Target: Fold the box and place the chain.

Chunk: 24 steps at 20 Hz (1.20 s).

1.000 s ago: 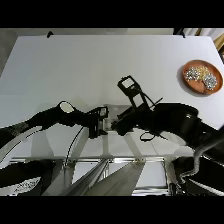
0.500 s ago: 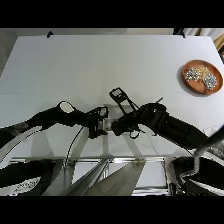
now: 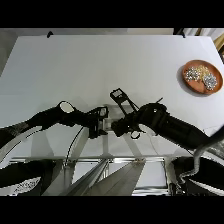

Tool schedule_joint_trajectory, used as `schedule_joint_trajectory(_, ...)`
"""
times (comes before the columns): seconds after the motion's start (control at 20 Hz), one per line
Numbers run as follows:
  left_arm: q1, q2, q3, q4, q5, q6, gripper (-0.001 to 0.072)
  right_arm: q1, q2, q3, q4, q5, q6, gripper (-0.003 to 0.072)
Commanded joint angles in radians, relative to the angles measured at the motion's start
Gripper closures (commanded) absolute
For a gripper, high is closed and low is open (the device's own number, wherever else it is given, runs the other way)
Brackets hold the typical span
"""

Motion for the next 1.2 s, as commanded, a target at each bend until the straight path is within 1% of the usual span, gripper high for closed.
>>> schedule_joint_trajectory(0.0, 0.0, 0.0, 0.0, 0.0, 0.0, 0.0, 0.0435, 0.0, 0.107, 0.002, -0.029, 0.026, 0.0, 0.0572)
schedule_joint_trajectory(0.1, 0.0, 0.0, 0.0, 0.0, 0.0, 0.0, 0.0435, 0.0, 0.19, 0.002, -0.06, 0.055, 0.0, 0.0572)
schedule_joint_trajectory(0.2, 0.0, 0.0, 0.0, 0.0, 0.0, 0.0, 0.0435, 0.0, 0.279, 0.002, -0.135, 0.122, 0.025, 0.0573)
schedule_joint_trajectory(0.35, 0.0, 0.0, 0.0, 0.0, 0.0, 0.0, 0.0435, 0.0, 0.396, 0.002, -0.331, 0.296, 0.125, 0.0573)
schedule_joint_trajectory(0.45, 0.0, 0.0, 0.0, 0.0, 0.0, 0.0, 0.0435, -0.001, 0.437, 0.002, -0.441, 0.407, 0.134, 0.0573)
schedule_joint_trajectory(0.55, 0.0, 0.0, 0.0, 0.0, 0.0, 0.0, 0.0435, -0.045, 0.445, 0.001, -0.473, 0.461, 0.134, 0.0572)
schedule_joint_trajectory(0.6, 0.0, 0.0, 0.0, 0.0, 0.0, 0.0, 0.0435, -0.088, 0.443, 0.001, -0.466, 0.461, 0.134, 0.0556)
schedule_joint_trajectory(0.65, 0.0, 0.0, 0.0, 0.0, 0.0, 0.0, 0.0435, -0.132, 0.443, 0.001, -0.463, 0.449, 0.133, 0.0483)
schedule_joint_trajectory(0.7, 0.0, 0.0, 0.0, 0.0, 0.0, 0.0, 0.0435, -0.181, 0.443, 0.001, -0.462, 0.429, 0.133, 0.0436)
schedule_joint_trajectory(0.9, 0.0, 0.0, 0.0, 0.0, 0.0, 0.0, 0.0435, -0.359, 0.442, 0.001, -0.382, 0.304, 0.1, 0.0436)
schedule_joint_trajectory(1.05, 0.0, 0.0, 0.0, 0.0, 0.0, 0.0, 0.0435, -0.451, 0.413, 0.001, -0.305, 0.263, 0.038, 0.0435)
schedule_joint_trajectory(1.15, 0.0, 0.0, 0.0, 0.0, 0.0, 0.0, 0.0435, -0.488, 0.363, 0.0, -0.266, 0.261, -0.006, 0.0384)
